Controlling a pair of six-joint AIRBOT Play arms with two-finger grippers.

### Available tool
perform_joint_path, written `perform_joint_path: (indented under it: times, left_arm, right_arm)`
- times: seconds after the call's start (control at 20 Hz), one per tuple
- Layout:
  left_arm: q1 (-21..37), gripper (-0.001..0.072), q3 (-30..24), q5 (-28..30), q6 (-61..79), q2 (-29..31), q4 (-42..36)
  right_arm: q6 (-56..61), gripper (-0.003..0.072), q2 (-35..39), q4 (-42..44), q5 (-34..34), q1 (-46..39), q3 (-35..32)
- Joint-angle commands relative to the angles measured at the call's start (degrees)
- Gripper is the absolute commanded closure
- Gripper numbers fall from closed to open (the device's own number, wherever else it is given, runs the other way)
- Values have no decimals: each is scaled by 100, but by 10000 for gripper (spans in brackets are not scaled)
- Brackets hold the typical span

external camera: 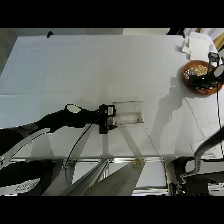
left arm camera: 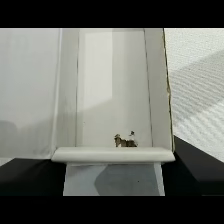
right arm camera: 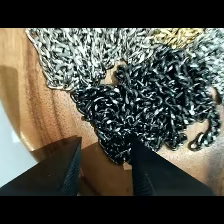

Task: Fold the box and place the chain.

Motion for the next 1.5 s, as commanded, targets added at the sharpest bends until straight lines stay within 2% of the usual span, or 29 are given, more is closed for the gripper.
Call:
perform_joint_path:
  times: [0.0, 0.15, 0.2, 0.4, 0.5, 0.6, 1.1, 1.45]
  left_arm:
    - [4, 575, 4, 2, 2, 2, 2]
    - [4, 575, 4, 2, 2, 2, 2]
    - [4, 575, 4, 2, 2, 2, 2]
    - [4, 575, 4, 2, 2, 2, 2]
    - [4, 575, 4, 2, 2, 2, 2]
    - [4, 575, 4, 2, 2, 2, 2]
    - [4, 575, 4, 2, 2, 2, 2]
    - [4, 575, 4, 2, 2, 2, 2]
  right_arm:
    - [15, 417, -107, -17, 13, -2, 7]
    - [15, 440, -107, -61, -35, -2, 7]
    - [15, 471, -114, -79, -37, -2, 7]
    - [15, 487, -192, -76, 15, -2, 7]
    - [13, 601, -190, -76, 24, -2, 7]
    - [11, 656, -186, -76, 66, -2, 7]
    - [-13, 674, -35, -79, 111, 0, 7]
    - [-256, 674, 518, -79, 133, -2, 7]
